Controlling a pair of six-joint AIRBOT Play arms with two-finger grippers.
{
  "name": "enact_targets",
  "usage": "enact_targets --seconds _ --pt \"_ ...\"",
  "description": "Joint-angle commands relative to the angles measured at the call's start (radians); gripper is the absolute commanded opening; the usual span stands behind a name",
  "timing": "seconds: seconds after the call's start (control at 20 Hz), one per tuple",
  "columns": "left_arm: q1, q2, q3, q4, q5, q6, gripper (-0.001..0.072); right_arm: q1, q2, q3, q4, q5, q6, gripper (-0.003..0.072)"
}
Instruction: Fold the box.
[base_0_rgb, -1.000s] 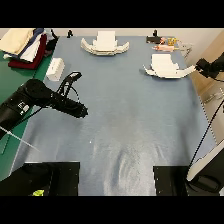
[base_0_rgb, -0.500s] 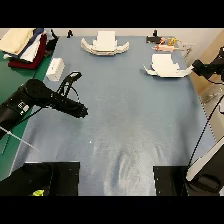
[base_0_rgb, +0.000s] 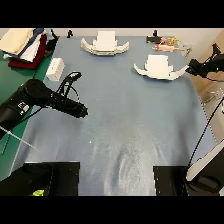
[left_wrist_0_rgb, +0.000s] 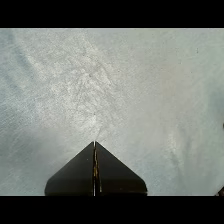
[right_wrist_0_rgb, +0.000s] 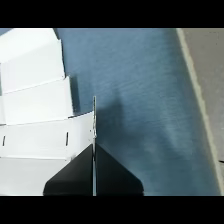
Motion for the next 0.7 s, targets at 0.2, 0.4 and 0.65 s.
enact_targets --seconds 0.2,0.4,0.65 --pt "0.0 0.0 0.0 0.0 0.0 0.0 0.0013 0.076 0.293 -0.269 0.01 -0.151 -0.019 -0.0001" --pt "-0.001 0.0 0.0 0.0 0.0 0.0 0.0012 0.133 0.556 -0.63 0.009 -0.102 -0.018 -0.0001" --pt "0.0 0.0 0.0 0.0 0.0 0.0 0.0012 0.207 0.981 -1.206 0.01 0.068 0.0 -0.0001"
